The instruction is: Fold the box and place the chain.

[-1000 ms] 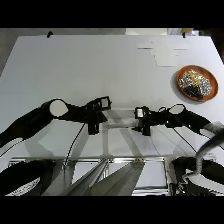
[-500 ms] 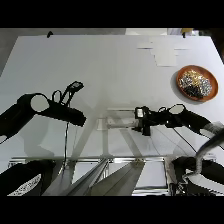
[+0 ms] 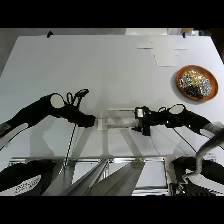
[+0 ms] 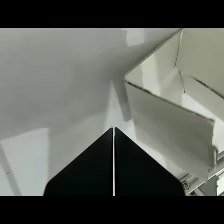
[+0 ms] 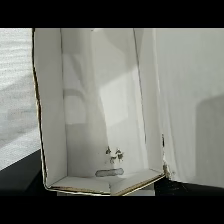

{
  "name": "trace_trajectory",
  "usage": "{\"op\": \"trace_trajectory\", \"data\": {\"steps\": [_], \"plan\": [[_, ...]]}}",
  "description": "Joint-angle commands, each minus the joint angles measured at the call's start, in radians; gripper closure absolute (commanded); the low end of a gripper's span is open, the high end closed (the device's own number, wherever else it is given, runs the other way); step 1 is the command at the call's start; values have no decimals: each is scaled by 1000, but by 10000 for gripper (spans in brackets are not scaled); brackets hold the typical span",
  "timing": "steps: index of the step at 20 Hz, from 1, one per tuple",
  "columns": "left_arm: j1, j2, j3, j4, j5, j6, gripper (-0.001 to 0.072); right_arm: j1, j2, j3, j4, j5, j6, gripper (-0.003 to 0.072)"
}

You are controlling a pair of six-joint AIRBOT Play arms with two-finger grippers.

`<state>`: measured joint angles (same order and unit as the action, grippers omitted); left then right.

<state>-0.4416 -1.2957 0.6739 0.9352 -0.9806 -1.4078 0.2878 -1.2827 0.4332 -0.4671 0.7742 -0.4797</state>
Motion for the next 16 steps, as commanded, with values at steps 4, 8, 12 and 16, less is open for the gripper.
{"op": "trace_trajectory", "data": {"steps": [4, 8, 12, 16], "plan": [[-34, -27, 0, -72, 52, -6, 705, 0, 1, 0, 1, 0, 0, 284], [-41, 24, 11, -100, 54, -2, 667, 0, 1, 0, 1, 0, 0, 284], [-61, 63, 17, -154, 57, 18, 473, 0, 1, 0, 1, 0, 0, 284], [-93, 63, 17, -201, 81, 40, 410, 0, 1, 0, 1, 0, 0, 284]]}}
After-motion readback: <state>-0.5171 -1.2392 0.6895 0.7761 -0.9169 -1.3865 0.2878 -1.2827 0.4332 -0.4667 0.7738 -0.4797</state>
